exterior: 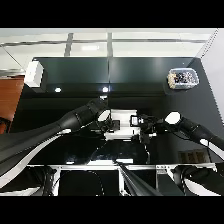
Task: Fold the box and place the chain.
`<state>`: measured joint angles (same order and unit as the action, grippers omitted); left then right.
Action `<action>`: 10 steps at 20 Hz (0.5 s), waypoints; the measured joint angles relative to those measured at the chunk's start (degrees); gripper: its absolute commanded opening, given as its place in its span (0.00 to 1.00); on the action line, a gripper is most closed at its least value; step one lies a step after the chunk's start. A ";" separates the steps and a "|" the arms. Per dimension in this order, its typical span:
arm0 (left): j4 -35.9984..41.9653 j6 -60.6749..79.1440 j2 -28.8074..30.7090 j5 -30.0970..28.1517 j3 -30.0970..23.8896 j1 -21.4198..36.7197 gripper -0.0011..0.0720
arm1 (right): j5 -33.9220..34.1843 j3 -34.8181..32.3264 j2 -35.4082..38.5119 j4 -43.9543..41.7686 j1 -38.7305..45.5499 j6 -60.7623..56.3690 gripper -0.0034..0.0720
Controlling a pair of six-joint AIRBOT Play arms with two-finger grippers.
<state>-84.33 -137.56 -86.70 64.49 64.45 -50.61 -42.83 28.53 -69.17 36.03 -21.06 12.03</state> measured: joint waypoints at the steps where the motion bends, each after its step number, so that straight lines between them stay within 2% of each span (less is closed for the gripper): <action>1: -0.22 -0.22 -0.04 -0.02 0.00 0.00 0.49 | 0.00 0.00 0.00 0.00 0.00 0.00 0.27; 7: -0.28 -0.63 -1.33 -0.22 0.00 -0.24 0.48 | 0.00 0.00 0.00 0.00 0.00 0.00 0.27; 8: -0.13 -0.63 -1.46 -0.44 0.00 -0.35 0.34 | 0.00 0.00 0.00 0.00 0.00 0.00 0.27; 10: 0.04 -0.63 -1.66 -0.72 0.00 -0.48 0.20 | 0.00 0.00 0.00 0.00 0.00 0.00 0.27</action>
<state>-84.29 -138.19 -88.36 63.77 64.45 -51.09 -42.83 28.53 -69.17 36.03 -21.06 12.03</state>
